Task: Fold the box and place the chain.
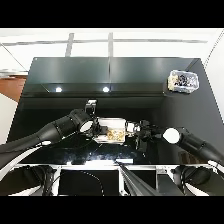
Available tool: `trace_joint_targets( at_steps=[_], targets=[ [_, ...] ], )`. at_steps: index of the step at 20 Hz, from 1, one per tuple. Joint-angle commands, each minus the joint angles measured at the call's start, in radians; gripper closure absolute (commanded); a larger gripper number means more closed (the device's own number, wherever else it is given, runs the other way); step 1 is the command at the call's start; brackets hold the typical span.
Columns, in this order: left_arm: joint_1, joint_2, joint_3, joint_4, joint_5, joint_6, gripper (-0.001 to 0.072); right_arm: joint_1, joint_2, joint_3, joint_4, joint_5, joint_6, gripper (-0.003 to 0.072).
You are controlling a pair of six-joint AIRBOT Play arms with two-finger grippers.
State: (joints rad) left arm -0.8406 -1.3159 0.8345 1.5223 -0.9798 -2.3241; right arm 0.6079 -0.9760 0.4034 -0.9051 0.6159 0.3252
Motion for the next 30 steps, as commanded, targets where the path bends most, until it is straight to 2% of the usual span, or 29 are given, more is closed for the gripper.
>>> trace_joint_targets(
  at_steps=[1,5,9,12,16,19,24,30],
  targets=[
    [0.0,0.0,0.001,0.002,0.0,0.002,0.0679,-0.046,0.094,0.023,-0.065,0.08,0.139,0.0645],
    [0.0,0.0,0.001,0.002,-0.001,0.002,0.0679,-0.103,0.176,0.103,-0.064,0.17,0.275,0.0645],
    [0.0,0.0,0.001,0.002,-0.001,0.002,0.0678,-0.129,0.201,0.261,-0.022,0.383,0.342,0.0646],
    [0.0,0.0,0.001,0.002,-0.001,0.002,0.0679,-0.128,0.201,0.396,0.069,0.475,0.346,0.0646],
    [0.0,0.0,0.001,0.002,-0.001,0.002,0.0679,-0.128,0.201,0.545,0.188,0.49,0.345,0.0646],
    [0.0,0.0,0.001,0.002,-0.001,0.002,0.0679,-0.128,0.2,0.569,0.262,0.475,0.344,0.0646],
    [0.0,0.0,0.001,0.002,-0.002,0.002,0.0679,-0.131,0.201,0.569,0.248,0.479,0.344,0.0646],
    [0.0,0.0,0.001,0.003,-0.014,0.002,0.0679,-0.205,0.257,0.599,0.106,0.519,0.401,0.0645]
  ],
)
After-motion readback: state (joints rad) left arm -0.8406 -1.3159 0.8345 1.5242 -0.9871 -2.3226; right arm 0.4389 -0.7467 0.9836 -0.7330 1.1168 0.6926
